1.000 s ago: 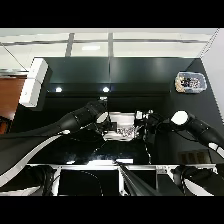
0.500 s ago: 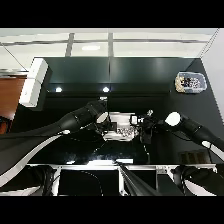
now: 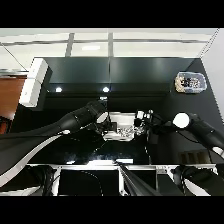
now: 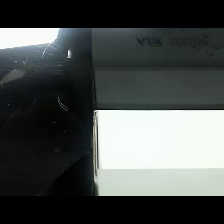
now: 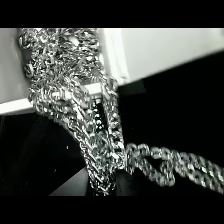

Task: Fold the box and place the chain.

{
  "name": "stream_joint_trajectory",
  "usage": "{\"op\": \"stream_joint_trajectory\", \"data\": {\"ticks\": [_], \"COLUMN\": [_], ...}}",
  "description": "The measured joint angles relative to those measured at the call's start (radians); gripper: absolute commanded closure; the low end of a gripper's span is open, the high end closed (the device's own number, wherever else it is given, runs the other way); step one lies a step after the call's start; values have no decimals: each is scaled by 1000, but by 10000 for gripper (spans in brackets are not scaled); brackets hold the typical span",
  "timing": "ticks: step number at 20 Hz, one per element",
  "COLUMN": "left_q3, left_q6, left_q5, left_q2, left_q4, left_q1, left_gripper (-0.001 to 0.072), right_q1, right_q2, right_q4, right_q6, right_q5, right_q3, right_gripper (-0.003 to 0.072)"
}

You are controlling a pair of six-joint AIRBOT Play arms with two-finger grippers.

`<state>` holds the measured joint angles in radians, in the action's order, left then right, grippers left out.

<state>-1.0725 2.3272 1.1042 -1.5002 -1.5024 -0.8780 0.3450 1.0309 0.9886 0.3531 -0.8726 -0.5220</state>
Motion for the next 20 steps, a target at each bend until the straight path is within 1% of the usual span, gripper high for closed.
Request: {"op": "stream_joint_trajectory", "data": {"ticks": [4, 6, 8, 11, 13, 16, 20], "left_q3": [0, 0, 0, 0, 0, 0, 0], "left_q6": [0, 0, 0, 0, 0, 0, 0], "left_q5": [0, 0, 0, 1, 2, 2, 1], "left_q2": [0, 0, 0, 0, 0, 0, 0], "left_q4": [0, 0, 0, 0, 0, 0, 0], "left_q1": [0, 0, 0, 0, 0, 0, 0], "left_gripper": [682, 681, 681, 681, 681, 681, 681], "right_q1": [-61, -74, -81, -86, -86, -78, -71], "right_q2": [-127, -165, -187, -201, -205, -208, -209], "right_q4": [18, -23, -117, -299, -428, -570, -698], "right_q6": [167, 237, 288, 328, 340, 354, 383], "right_q5": [-125, -189, -255, -310, -330, -337, -326], "right_q3": [-60, -110, -167, -244, -290, -333, -357], "right_gripper": [676, 676, 676, 676, 677, 677, 677]}}
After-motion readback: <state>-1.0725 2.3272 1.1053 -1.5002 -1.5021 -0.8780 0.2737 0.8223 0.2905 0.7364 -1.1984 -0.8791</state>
